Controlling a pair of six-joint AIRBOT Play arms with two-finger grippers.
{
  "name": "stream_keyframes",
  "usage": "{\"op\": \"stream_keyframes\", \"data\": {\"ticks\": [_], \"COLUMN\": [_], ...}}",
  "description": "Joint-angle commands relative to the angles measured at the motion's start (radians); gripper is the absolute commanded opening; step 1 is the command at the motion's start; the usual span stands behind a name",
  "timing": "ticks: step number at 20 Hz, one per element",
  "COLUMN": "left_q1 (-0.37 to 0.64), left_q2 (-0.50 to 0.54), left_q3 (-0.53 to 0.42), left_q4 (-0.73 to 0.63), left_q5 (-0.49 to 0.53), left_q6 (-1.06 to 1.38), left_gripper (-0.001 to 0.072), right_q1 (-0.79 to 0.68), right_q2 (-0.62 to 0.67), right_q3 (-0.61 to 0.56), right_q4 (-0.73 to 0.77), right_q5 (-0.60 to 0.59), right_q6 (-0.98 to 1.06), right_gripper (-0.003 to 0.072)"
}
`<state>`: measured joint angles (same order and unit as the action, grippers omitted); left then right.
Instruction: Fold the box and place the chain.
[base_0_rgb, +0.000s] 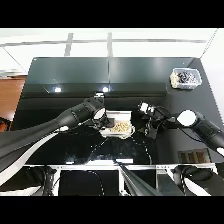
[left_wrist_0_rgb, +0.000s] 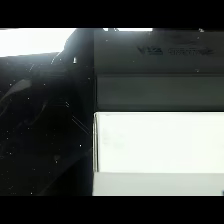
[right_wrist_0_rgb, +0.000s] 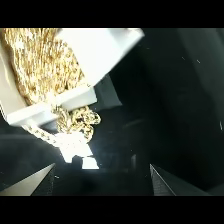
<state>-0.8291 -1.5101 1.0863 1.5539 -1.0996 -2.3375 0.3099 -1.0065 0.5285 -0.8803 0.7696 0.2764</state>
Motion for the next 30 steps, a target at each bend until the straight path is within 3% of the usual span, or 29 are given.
{"op": "stream_keyframes", "data": {"ticks": [1, 4, 10, 15, 18, 19, 21, 22, 23, 28, 30], "left_q1": [0.001, 0.001, 0.001, 0.001, 0.001, 0.001, 0.001, 0.001, 0.001, 0.001, 0.001], "left_q2": [0.000, 0.000, 0.000, 0.000, 0.000, 0.000, 0.000, 0.000, 0.000, 0.000, 0.000], "left_q3": [0.000, 0.000, 0.000, 0.000, 0.000, 0.000, 0.000, 0.000, 0.000, 0.000, 0.000], "left_q4": [0.000, 0.000, 0.000, 0.000, 0.000, 0.000, 0.000, 0.000, 0.000, -0.003, -0.003], "left_q5": [0.000, -0.001, 0.000, -0.001, -0.001, -0.001, -0.001, -0.001, -0.002, -0.004, -0.009], "left_q6": [0.000, 0.000, 0.000, 0.000, 0.000, 0.000, 0.000, 0.000, 0.000, 0.000, 0.000], "left_gripper": [0.0027, 0.0027, 0.0027, 0.0027, 0.0027, 0.0027, 0.0027, 0.0027, 0.0027, 0.0027, 0.0027], "right_q1": [0.010, 0.010, 0.033, 0.087, 0.087, 0.087, 0.087, 0.087, 0.087, 0.087, 0.087], "right_q2": [-0.066, -0.095, -0.151, -0.175, -0.179, -0.179, -0.179, -0.178, -0.172, -0.026, 0.080], "right_q3": [-0.007, -0.007, -0.007, -0.007, -0.007, -0.007, -0.007, -0.007, -0.007, -0.003, 0.014], "right_q4": [0.042, 0.148, 0.151, 0.159, 0.187, 0.201, 0.199, 0.198, 0.188, -0.037, -0.143], "right_q5": [-0.040, 0.010, 0.012, -0.105, -0.093, -0.091, -0.091, -0.088, -0.080, -0.043, 0.045], "right_q6": [-0.204, -0.342, -0.381, -0.393, -0.393, -0.392, -0.376, -0.341, -0.292, 0.128, 0.294], "right_gripper": [0.0702, 0.0701, 0.0701, 0.0701, 0.0701, 0.0617, 0.0334, 0.0079, 0.0017, 0.0016, 0.0016]}}
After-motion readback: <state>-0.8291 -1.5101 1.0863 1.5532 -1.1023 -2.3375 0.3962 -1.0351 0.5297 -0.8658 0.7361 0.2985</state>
